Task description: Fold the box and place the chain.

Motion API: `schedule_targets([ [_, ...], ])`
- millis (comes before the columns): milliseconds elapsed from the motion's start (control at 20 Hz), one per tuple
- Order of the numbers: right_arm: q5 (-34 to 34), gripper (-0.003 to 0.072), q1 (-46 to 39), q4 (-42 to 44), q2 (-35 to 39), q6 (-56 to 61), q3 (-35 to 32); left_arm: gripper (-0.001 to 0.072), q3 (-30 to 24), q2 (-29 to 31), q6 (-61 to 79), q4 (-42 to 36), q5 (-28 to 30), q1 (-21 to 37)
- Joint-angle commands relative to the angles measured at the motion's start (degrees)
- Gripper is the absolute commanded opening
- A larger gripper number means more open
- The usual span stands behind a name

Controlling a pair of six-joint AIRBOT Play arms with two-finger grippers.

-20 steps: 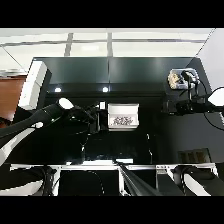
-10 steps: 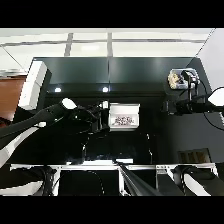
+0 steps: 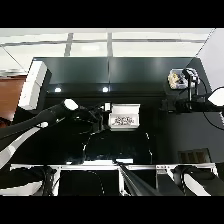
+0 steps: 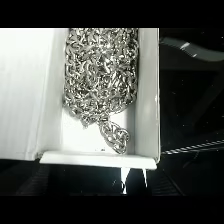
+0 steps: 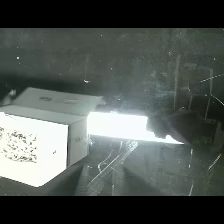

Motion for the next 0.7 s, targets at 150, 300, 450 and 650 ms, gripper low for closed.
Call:
schedule_targets([
  [150, -0.52, 0.0284, 0.07, 0.11, -0.04, -0.37, -0.02, 0.0497, 0.07, -0.04, 1.2, -0.02, 0.17, -0.48],
  [300, -3.82, 0.0622, 1.49, 2.58, -0.55, -0.74, 0.02, 0.0483, 0.07, -0.04, 1.18, -0.02, 0.15, -0.48],
  [450, -11.21, 0.0622, 5.07, 12.11, -5.25, -6.08, 2.05, 0.0482, 0.07, -0.04, 0.98, -0.02, 0.04, -0.48],
  [650, -16.48, 0.0622, 11.37, 18.05, -16.37, -16.9, 7.89, 0.0483, 0.07, -0.04, 0.81, -0.02, -0.09, -0.48],
])
